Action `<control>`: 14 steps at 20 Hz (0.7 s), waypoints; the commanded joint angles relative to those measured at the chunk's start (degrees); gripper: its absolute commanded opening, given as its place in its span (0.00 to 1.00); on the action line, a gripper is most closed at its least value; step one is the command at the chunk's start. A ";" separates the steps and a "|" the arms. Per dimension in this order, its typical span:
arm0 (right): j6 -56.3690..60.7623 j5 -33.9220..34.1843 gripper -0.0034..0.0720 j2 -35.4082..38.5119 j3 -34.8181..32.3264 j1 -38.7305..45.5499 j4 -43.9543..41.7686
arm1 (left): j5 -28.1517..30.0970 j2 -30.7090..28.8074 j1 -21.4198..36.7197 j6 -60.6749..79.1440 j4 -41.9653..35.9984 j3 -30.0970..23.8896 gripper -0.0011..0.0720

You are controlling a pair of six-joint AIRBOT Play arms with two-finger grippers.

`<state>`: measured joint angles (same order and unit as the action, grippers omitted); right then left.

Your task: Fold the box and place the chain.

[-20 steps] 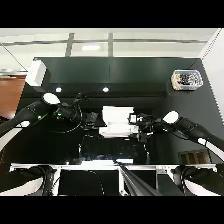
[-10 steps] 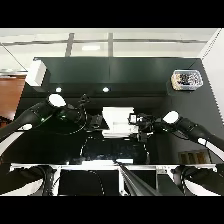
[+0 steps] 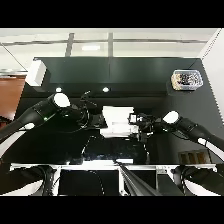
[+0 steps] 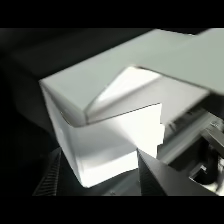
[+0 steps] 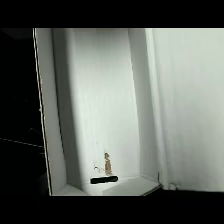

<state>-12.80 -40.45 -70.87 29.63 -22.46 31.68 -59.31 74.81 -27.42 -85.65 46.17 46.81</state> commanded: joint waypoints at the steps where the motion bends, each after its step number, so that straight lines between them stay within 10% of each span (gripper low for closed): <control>1: -0.02 -0.02 0.63 0.00 0.00 -0.04 0.02 | 6.91 0.39 -3.28 -6.88 4.66 0.20 0.75; 14: 0.37 0.50 0.63 0.00 0.00 -0.07 -0.13 | 2.93 4.22 -12.50 -31.04 28.87 5.68 0.75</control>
<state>-12.47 -40.03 -70.87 29.63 -22.46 31.59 -52.21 77.28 -37.74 -110.00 67.13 49.84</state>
